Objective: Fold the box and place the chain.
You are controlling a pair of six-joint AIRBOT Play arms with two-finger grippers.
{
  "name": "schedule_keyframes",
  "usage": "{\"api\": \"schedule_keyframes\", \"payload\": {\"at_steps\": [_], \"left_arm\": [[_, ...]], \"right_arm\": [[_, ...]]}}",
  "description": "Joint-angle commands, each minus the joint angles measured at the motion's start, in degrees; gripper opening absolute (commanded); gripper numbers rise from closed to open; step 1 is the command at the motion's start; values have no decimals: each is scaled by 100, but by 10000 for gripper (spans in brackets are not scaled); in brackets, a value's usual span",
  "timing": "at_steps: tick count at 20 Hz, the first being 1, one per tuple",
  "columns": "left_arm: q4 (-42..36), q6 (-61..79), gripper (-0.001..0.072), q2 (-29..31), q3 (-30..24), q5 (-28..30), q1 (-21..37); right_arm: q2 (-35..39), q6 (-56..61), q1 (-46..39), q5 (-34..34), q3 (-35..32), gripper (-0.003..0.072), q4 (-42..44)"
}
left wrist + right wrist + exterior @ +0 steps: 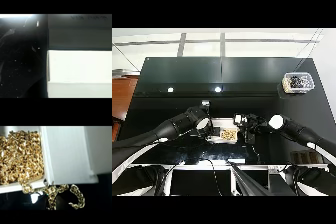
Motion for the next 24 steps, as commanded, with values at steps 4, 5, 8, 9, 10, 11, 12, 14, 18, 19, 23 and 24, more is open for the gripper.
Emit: {"api": "schedule_keyframes", "payload": {"at_steps": [4,5,8,9,10,11,12,14,18,19,23,24], "left_arm": [[2,7,26,0,4,-11,4],[2,7,26,0,4,-11,4],[2,7,26,0,4,-11,4],[2,7,26,0,4,-11,4],[2,9,26,0,4,-13,4],[2,7,26,0,4,-11,4],[2,7,27,0,4,-11,4],[7,9,26,0,4,9,4],[13,7,26,0,4,13,4],[13,9,26,0,4,28,4],[4,7,26,0,4,164,4],[4,7,26,0,4,186,4]], "right_arm": [[1078,1904,-15,203,7,26,-1235],[1353,2155,-15,352,15,25,-1233],[2094,3121,-15,1016,205,25,-1207],[2262,3348,-13,1274,328,25,-1139],[2374,3423,-13,1530,459,25,-968],[2448,3442,-13,1790,608,25,-660],[2468,3442,-13,1956,743,25,-343],[2463,3442,-13,1926,852,25,507],[2135,3440,7,1600,852,26,1528],[1993,3460,4,1604,852,26,1528],[1274,3733,120,1624,850,27,1539],[1113,3823,199,1580,850,27,1534]]}}
